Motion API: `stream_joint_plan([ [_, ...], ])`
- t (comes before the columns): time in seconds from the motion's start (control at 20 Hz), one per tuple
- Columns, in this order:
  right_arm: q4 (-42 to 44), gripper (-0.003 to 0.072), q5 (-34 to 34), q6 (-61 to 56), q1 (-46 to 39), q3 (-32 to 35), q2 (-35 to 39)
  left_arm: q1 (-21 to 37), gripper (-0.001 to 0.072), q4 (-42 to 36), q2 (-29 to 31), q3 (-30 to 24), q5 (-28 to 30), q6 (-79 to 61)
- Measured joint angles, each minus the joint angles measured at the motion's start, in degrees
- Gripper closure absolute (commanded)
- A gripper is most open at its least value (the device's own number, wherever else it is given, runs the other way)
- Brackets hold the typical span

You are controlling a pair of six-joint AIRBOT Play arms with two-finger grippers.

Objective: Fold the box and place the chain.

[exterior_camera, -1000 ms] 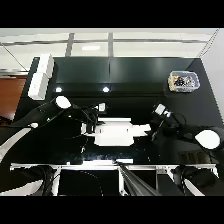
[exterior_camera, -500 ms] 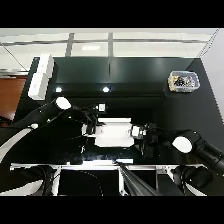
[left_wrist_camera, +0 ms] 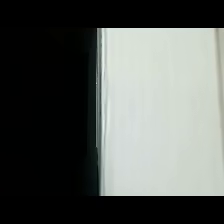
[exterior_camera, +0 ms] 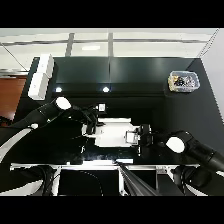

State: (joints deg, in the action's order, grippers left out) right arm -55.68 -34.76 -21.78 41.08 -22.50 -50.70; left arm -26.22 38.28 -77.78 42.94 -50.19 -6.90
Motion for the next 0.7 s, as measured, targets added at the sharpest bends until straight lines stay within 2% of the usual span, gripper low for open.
stream_joint_plan([
  [0.35, 0.3, 0.0121, 5.6, -3.5, 1.6, -2.1, -2.4, 0.0, 0.0678, 0.1, 0.0, 0.0, -1.0, 0.0],
  [0.55, -2.6, 0.0122, 4.0, -6.1, -1.0, -5.3, -2.6, 0.0, 0.0678, 0.1, 0.0, 0.0, -1.2, 0.2],
  [0.6, -3.0, 0.0087, 3.4, -6.4, -1.9, -5.9, -2.6, 0.0, 0.0678, 0.1, 0.0, 0.0, -1.2, 0.2],
  [0.65, -3.3, 0.0005, 2.7, -6.6, -2.8, -6.4, -2.6, 0.0, 0.0678, 0.1, 0.0, 0.0, -1.2, 0.2],
  [0.7, -3.4, 0.0002, 1.9, -6.6, -3.7, -6.8, -2.6, 0.0, 0.0678, 0.1, 0.0, 0.0, -1.2, 0.2],
])
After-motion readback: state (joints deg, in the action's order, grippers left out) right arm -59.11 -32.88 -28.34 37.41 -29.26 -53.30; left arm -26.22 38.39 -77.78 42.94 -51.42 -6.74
